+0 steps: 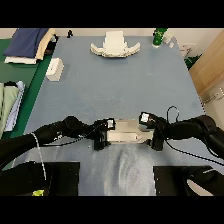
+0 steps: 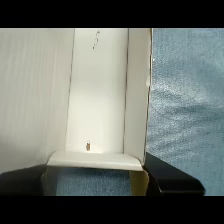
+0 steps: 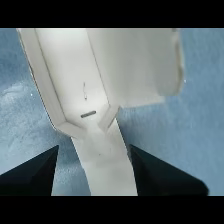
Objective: Fold the box.
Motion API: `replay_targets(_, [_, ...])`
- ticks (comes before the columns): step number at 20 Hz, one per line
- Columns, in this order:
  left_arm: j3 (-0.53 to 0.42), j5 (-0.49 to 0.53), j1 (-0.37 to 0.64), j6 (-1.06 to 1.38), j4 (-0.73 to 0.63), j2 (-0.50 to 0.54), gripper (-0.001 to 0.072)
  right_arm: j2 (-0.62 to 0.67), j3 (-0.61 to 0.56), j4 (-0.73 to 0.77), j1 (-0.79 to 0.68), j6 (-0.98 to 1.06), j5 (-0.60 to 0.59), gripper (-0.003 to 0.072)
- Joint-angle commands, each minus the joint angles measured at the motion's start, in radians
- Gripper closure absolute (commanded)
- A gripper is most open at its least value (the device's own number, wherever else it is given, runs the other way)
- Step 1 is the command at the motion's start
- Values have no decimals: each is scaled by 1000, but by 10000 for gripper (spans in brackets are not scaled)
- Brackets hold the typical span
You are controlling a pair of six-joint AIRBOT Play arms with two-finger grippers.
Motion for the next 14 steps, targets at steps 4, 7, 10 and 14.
replay_targets(4, [0, 0, 0, 1, 0, -1, 265, 134, 39, 68, 0, 758, -190, 417])
replay_targets(7, [0, 0, 0, 1, 0, -1, 266, 83, 39, 381, 14, 755, -123, 610])
replay_targets(10, [0, 0, 0, 1, 0, -1, 265, -20, 50, 430, 93, 754, 63, 685])
replay_targets(14, [0, 0, 0, 1, 0, -1, 265, -234, 206, 401, 133, 695, 166, 685])
